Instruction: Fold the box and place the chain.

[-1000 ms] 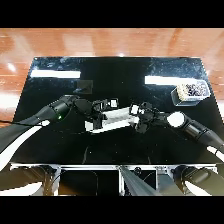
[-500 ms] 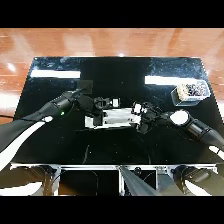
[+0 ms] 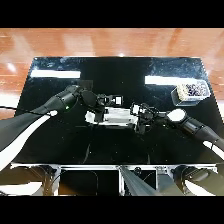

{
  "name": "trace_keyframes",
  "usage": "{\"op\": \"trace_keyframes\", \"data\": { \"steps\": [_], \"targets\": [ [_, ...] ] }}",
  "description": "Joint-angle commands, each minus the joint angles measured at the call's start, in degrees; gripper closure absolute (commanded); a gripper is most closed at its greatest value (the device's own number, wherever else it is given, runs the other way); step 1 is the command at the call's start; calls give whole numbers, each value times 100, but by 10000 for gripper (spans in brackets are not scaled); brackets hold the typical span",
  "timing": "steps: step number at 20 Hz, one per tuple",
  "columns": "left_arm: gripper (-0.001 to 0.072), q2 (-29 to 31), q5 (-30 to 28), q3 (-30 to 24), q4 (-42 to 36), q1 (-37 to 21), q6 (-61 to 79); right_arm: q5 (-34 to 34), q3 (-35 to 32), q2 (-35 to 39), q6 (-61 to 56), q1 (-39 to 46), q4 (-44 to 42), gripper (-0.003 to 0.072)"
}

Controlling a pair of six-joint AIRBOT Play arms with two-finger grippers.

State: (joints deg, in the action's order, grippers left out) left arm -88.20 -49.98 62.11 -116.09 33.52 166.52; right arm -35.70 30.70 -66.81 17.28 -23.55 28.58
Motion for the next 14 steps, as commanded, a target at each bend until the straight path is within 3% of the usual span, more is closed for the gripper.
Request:
{"op": "trace_keyframes", "data": {
  "steps": [1,6,14],
  "targets": [
    [688,-24,-166,48,20,0,-46,-63,2,-199,120,-2,-186,-24],
    [687,-26,-428,50,20,2,-413,-2,2,-452,-358,-2,-35,-24],
    [687,-42,-380,50,20,2,-413,125,0,-540,-415,-2,345,-24]
  ]
}}
